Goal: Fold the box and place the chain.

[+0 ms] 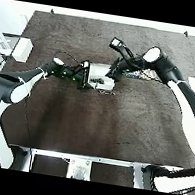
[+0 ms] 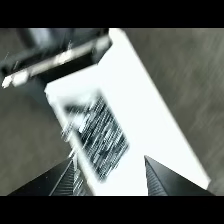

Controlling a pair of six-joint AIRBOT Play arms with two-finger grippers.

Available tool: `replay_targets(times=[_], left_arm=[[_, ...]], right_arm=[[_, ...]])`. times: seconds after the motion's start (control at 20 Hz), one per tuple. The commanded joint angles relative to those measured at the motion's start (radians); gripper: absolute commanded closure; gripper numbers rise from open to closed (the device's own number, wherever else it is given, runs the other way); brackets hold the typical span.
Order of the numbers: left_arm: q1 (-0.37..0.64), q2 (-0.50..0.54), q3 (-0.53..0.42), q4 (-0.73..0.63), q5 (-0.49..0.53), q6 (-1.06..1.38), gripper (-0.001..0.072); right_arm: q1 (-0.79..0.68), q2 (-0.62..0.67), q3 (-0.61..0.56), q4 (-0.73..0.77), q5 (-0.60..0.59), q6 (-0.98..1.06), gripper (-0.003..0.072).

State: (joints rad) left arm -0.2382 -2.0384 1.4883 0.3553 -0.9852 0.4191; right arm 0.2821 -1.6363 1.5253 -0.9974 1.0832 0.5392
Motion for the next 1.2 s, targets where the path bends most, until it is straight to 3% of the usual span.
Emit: replay_targets(times=[0.0,0.25,0.75,0.85,0.95,1.0,1.05,1.1,1.15], left_arm=[[0.000,0.000,0.000,0.000,0.000,0.000,0.0420],[0.000,0.000,0.000,0.000,0.000,0.000,0.0420],[0.000,0.000,0.000,0.000,0.000,0.000,0.0420],[0.000,0.000,0.000,0.000,0.000,0.000,0.0421],[0.000,0.000,0.000,0.000,0.000,0.000,0.0421],[0.000,0.000,0.000,0.000,0.000,0.000,0.0420],[0.000,0.000,0.000,0.000,0.000,0.001,0.0420],[0.000,0.000,0.000,0.000,0.000,0.000,0.0420],[0.000,0.000,0.000,0.000,0.000,0.000,0.0421]], right_arm=[[-0.060,0.008,-0.044,-0.002,0.161,0.010,0.0187],[-0.093,-0.056,-0.135,-0.016,0.115,-0.129,0.0188],[-0.080,-0.156,-0.141,-0.064,0.036,-0.186,0.0193],[-0.075,-0.170,-0.141,-0.088,0.023,-0.185,0.0311],[-0.074,-0.176,-0.140,-0.088,0.024,-0.185,0.0346],[-0.071,-0.176,-0.140,-0.089,0.025,-0.185,0.0484],[-0.070,-0.175,-0.140,-0.089,0.026,-0.185,0.0563],[-0.068,-0.175,-0.140,-0.093,0.026,-0.185,0.0564],[-0.064,-0.172,-0.138,-0.095,0.037,-0.185,0.0660]])
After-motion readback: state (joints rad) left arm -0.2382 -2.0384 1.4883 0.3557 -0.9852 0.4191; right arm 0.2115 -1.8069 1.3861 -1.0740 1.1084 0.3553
